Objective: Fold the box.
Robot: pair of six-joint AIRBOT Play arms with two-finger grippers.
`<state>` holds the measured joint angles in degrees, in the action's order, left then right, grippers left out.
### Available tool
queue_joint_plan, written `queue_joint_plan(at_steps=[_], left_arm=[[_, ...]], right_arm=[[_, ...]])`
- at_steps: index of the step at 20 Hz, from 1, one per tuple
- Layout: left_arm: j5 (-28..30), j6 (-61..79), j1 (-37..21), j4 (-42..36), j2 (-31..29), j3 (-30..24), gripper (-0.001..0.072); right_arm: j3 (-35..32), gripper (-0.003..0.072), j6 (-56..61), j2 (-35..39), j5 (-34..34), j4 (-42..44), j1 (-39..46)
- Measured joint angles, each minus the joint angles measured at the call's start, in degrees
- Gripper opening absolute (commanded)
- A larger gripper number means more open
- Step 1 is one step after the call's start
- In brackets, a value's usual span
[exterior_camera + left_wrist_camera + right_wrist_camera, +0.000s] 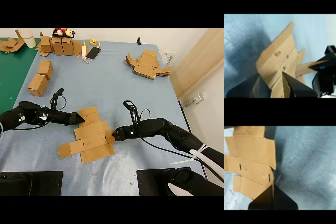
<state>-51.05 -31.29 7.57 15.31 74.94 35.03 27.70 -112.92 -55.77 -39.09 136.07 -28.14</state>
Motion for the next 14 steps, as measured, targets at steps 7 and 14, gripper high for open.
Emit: queue_joint_plan(at_steps=[7,14], left_arm=[[-3.15,8.74,-0.07,-7.45,5.35,-0.15,0.0287],[-8.24,14.08,-0.85,-9.44,6.05,-0.02,0.0287]], right_arm=[[-0.26,0.0003,1.14,0.07,1.33,-0.33,-1.46],[-0.28,0.0003,1.46,0.09,1.64,-0.85,-1.57]])
